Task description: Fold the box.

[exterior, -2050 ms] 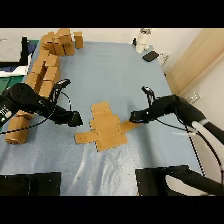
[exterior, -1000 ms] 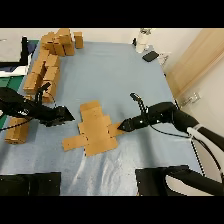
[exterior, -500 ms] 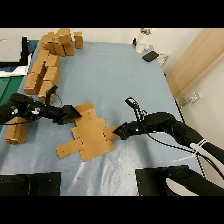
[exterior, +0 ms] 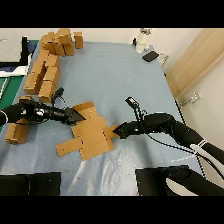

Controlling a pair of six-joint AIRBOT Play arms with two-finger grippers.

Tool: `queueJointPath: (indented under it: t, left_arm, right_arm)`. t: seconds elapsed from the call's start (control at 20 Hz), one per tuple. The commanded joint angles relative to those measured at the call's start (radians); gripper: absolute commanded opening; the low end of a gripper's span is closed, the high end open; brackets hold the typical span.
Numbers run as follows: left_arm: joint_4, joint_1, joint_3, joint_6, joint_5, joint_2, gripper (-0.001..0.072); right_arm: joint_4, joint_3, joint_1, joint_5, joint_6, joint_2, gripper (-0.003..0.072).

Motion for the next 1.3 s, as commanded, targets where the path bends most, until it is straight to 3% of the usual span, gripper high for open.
queueJointPath:
  t: [0.0, 0.05, 0.1, 0.25, 0.35, 0.45, 0.5, 0.55, 0.6, 0.75, 0.9, 1.05, 1.15, 1.25]
  left_arm:
    - [-0.017, 0.001, 0.001, 0.070, -0.034, -0.010, 0.0283]
    - [-0.017, 0.001, 0.001, 0.075, -0.031, -0.010, 0.0278]
    - [-0.017, 0.001, 0.001, 0.080, -0.026, -0.010, 0.0122]
    - [-0.024, 0.000, 0.001, 0.097, -0.027, -0.010, 0.0092]
    - [-0.025, 0.000, 0.001, 0.124, -0.032, -0.010, 0.0014]
    - [-0.031, 0.000, 0.001, 0.168, -0.043, -0.010, 0.0013]
    - [-0.032, 0.000, 0.001, 0.192, -0.043, -0.010, 0.0013]
    - [-0.041, 0.000, 0.001, 0.205, -0.047, -0.010, 0.0013]
    - [-0.064, -0.006, 0.002, 0.235, -0.065, -0.010, 0.0013]
    - [-0.171, -0.082, 0.020, 0.411, -0.088, 0.020, 0.0012]
    - [-0.132, -0.189, 0.025, 0.507, 0.127, 0.117, 0.0012]
    - [-0.066, -0.267, 0.025, 0.600, 0.234, 0.189, 0.0012]
    - [-0.050, -0.301, 0.024, 0.678, 0.246, 0.206, 0.0012]
    - [-0.021, -0.329, 0.024, 0.726, 0.247, 0.201, 0.0013]
  right_arm:
    - [-0.010, 0.000, 0.001, 0.005, 0.012, 0.001, 0.0002]
    - [-0.010, 0.000, 0.001, 0.006, 0.012, 0.001, 0.0003]
    - [-0.011, 0.000, 0.001, 0.006, 0.012, 0.001, 0.0003]
    - [-0.013, 0.000, 0.001, 0.006, 0.012, 0.001, 0.0002]
    - [-0.013, 0.000, 0.001, 0.009, 0.012, 0.001, 0.0003]
    - [-0.013, 0.000, 0.001, 0.017, 0.012, 0.001, 0.0031]
    - [-0.013, 0.000, 0.001, 0.026, 0.012, 0.001, 0.0194]
    - [-0.013, 0.000, 0.000, 0.043, 0.012, 0.001, 0.0419]
    - [-0.013, 0.006, -0.003, 0.058, 0.013, 0.001, 0.0473]
    - [-0.078, 0.080, -0.045, 0.066, 0.074, 0.001, 0.0472]
    - [-0.262, 0.187, -0.109, 0.062, 0.254, 0.003, 0.0472]
    - [-0.344, 0.269, -0.153, 0.045, 0.342, 0.003, 0.0468]
    - [-0.338, 0.285, -0.157, 0.048, 0.343, 0.003, 0.0358]
    - [-0.337, 0.282, -0.157, 0.045, 0.357, 0.003, 0.0178]
